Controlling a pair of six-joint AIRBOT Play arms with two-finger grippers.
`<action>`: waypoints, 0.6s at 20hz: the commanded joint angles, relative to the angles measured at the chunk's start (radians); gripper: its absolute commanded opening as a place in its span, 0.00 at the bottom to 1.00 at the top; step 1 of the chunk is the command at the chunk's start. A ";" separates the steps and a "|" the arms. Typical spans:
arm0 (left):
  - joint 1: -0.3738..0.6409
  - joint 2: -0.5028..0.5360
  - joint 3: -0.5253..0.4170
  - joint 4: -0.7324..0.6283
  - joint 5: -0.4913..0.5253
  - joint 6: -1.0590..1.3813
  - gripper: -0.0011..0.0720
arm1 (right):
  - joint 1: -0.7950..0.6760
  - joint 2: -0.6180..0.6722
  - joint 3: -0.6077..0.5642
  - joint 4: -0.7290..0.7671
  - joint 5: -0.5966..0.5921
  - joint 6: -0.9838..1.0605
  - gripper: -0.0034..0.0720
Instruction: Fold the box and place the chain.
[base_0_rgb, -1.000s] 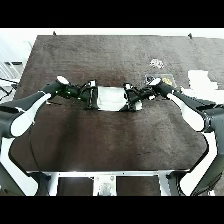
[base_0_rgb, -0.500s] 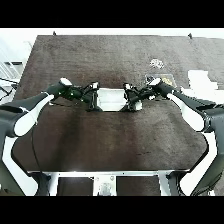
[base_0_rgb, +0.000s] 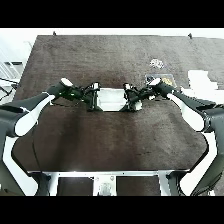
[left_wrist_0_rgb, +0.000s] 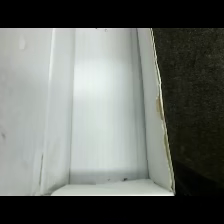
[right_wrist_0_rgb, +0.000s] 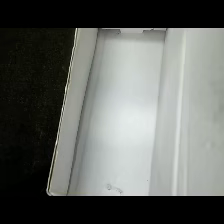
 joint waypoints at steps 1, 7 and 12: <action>0.002 -0.001 0.001 0.016 0.002 -0.016 0.98 | 0.001 0.000 0.000 0.000 0.000 0.000 0.80; 0.002 -0.001 0.010 0.032 0.010 -0.013 0.98 | 0.001 0.000 0.000 0.000 0.000 0.000 0.80; 0.002 -0.001 0.010 0.031 0.003 0.005 0.98 | 0.001 0.000 0.000 0.000 0.000 0.000 0.80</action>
